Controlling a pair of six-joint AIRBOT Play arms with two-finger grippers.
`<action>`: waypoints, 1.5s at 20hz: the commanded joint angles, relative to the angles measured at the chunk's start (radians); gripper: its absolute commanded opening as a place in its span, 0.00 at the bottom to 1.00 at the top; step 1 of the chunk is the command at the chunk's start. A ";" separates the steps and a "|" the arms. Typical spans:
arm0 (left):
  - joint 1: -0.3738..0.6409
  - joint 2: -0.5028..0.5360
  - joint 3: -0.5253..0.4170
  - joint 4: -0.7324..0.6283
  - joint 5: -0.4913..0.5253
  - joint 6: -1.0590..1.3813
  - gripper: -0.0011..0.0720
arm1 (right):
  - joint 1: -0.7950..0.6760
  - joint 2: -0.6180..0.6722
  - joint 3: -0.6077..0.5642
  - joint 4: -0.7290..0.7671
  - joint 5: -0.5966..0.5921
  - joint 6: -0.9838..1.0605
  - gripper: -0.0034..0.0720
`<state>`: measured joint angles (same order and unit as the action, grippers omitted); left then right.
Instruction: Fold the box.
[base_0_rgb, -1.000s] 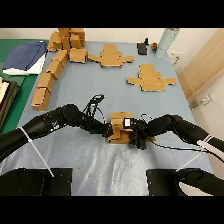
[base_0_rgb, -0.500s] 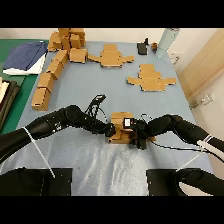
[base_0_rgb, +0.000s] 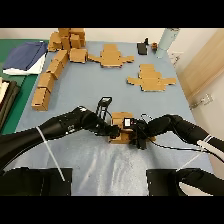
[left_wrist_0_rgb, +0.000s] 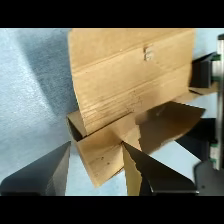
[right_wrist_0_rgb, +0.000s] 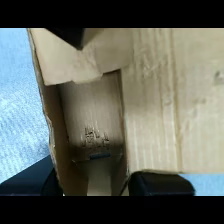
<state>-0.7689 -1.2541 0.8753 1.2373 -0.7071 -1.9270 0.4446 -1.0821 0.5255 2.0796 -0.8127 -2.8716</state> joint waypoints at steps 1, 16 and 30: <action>-0.059 -0.068 0.098 0.233 -0.147 -0.216 0.72 | 0.000 0.001 0.001 0.000 0.000 0.000 0.61; -0.173 -0.298 0.340 0.383 -0.394 -0.432 0.72 | 0.000 0.001 0.001 0.000 0.000 0.000 0.61; -0.173 -0.316 0.343 0.364 -0.333 -0.530 0.04 | 0.000 0.001 0.001 0.000 0.000 0.000 0.61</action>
<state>-0.9417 -1.5696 1.2175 1.6146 -1.0527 -2.4405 0.4431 -1.0821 0.5255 2.0796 -0.8139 -2.8662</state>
